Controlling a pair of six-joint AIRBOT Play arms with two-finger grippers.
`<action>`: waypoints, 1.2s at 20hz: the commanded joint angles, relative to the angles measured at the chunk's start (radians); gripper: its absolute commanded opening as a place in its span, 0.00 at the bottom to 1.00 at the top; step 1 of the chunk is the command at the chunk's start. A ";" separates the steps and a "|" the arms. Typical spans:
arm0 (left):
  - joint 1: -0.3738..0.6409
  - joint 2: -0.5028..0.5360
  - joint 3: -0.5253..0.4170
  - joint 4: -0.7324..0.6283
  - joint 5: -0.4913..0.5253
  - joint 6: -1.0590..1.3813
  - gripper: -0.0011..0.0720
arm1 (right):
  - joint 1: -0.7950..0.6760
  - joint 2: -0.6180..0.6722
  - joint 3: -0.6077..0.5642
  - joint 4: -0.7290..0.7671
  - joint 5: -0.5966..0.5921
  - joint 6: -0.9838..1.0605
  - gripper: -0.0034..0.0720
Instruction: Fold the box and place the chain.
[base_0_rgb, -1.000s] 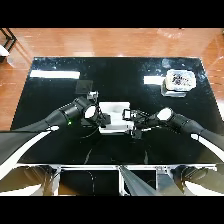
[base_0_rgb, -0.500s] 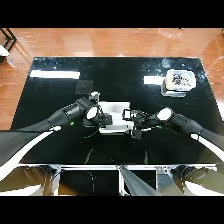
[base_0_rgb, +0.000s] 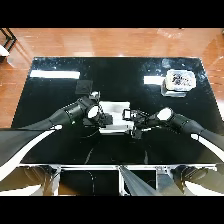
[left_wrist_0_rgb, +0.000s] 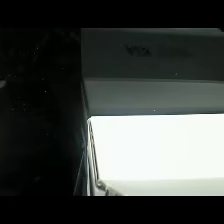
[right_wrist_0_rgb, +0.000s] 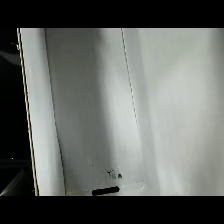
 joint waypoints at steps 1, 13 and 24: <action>0.002 0.002 0.025 0.035 -0.014 0.002 0.42 | 0.001 -0.001 0.000 0.000 0.001 0.000 0.58; -0.011 -0.018 0.025 0.031 -0.029 0.002 0.25 | 0.001 -0.001 0.000 0.000 0.000 0.000 0.58; -0.012 -0.017 0.031 -0.011 -0.046 0.013 0.76 | 0.001 -0.001 0.000 0.000 0.000 0.000 0.58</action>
